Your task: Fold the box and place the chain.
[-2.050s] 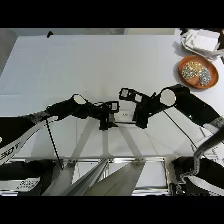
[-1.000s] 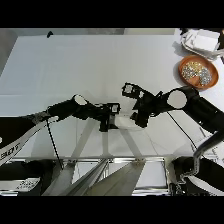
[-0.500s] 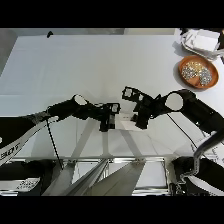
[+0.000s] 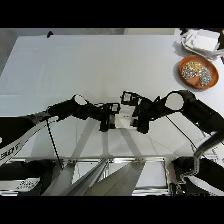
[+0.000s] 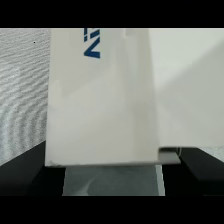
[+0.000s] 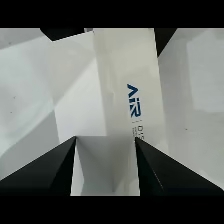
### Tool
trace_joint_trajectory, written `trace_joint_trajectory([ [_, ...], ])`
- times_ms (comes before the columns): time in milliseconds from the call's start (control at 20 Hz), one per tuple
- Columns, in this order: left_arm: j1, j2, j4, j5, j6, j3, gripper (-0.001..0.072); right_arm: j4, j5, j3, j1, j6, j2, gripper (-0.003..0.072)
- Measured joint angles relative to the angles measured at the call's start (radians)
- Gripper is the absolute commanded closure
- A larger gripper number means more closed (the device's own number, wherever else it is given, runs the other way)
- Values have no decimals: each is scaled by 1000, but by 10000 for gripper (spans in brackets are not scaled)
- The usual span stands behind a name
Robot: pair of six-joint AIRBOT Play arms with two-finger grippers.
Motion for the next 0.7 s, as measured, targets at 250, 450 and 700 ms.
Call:
trace_joint_trajectory([
  [250,1,0,-2,4,-3,0,377,-27,-43,0,0,1,0,414],
  [450,1,0,-2,4,-3,0,377,-39,-61,0,0,1,0,423],
  [700,2,0,-2,5,-2,0,377,-43,-92,-6,0,3,0,470],
])
